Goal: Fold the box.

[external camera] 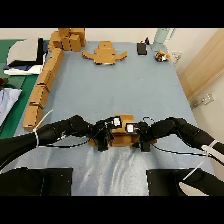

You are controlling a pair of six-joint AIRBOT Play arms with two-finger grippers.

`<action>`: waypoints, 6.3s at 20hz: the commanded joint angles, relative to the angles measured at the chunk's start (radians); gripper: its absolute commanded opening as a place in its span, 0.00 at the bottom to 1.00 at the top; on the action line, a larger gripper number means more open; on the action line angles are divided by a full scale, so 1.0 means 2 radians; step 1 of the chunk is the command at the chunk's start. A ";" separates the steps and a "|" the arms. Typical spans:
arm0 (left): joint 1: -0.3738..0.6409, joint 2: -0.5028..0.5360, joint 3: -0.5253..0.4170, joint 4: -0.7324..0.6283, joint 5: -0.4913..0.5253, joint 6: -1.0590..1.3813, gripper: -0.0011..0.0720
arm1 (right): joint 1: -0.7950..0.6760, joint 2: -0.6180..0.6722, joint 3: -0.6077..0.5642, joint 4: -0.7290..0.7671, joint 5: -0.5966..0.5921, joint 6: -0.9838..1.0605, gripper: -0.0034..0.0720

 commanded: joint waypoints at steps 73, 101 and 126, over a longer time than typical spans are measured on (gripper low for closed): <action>0.061 0.061 0.004 0.029 -0.090 -0.639 0.83 | 0.000 0.000 0.000 0.000 -0.001 0.001 0.70; -0.038 -0.026 0.094 0.227 -0.103 -0.885 0.83 | 0.000 0.000 0.000 0.000 -0.001 0.001 0.70; -0.117 -0.135 0.236 0.433 -0.212 -1.111 0.83 | 0.000 0.000 0.000 0.000 -0.001 0.001 0.70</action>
